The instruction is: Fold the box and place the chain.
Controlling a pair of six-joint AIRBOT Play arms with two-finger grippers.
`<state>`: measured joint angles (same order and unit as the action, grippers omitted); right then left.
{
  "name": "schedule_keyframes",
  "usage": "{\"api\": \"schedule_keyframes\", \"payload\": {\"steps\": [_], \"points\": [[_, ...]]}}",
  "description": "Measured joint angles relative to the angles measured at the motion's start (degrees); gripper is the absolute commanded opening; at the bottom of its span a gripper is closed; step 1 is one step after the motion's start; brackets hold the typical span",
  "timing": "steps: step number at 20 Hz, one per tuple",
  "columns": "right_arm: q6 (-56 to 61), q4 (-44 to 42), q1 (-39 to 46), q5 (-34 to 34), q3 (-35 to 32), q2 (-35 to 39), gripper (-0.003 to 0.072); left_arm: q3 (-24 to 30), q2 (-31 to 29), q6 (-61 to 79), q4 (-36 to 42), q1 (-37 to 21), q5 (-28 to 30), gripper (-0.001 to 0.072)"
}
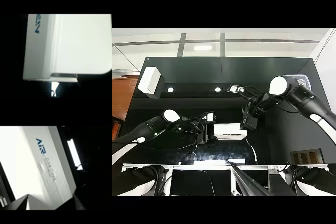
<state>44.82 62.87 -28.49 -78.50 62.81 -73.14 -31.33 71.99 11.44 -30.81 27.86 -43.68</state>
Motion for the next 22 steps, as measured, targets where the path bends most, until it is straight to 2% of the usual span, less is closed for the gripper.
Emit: {"api": "schedule_keyframes", "payload": {"steps": [3, 7, 12, 22], "points": [[1.4, 1.1, -0.7, 0.2, -0.5, 2.0, 0.0694, 0.0, 0.0, 0.0, 0.0, 0.0, 0.0, 0.0389], [1.8, 1.7, -2.2, 5.1, -3.5, 2.8, 0.0694, 0.0, 0.0, 0.0, 0.0, 0.0, 0.0, 0.0389], [1.0, 2.9, -2.9, 7.5, -6.1, 3.0, 0.0694, 0.0, 0.0, 0.0, 0.0, 0.0, 0.0, 0.0389], [0.7, 2.0, -3.4, 3.7, -6.6, 3.1, 0.0702, 0.0, 0.0, 0.0, 0.0, 0.0, 0.0, 0.0389]]}}
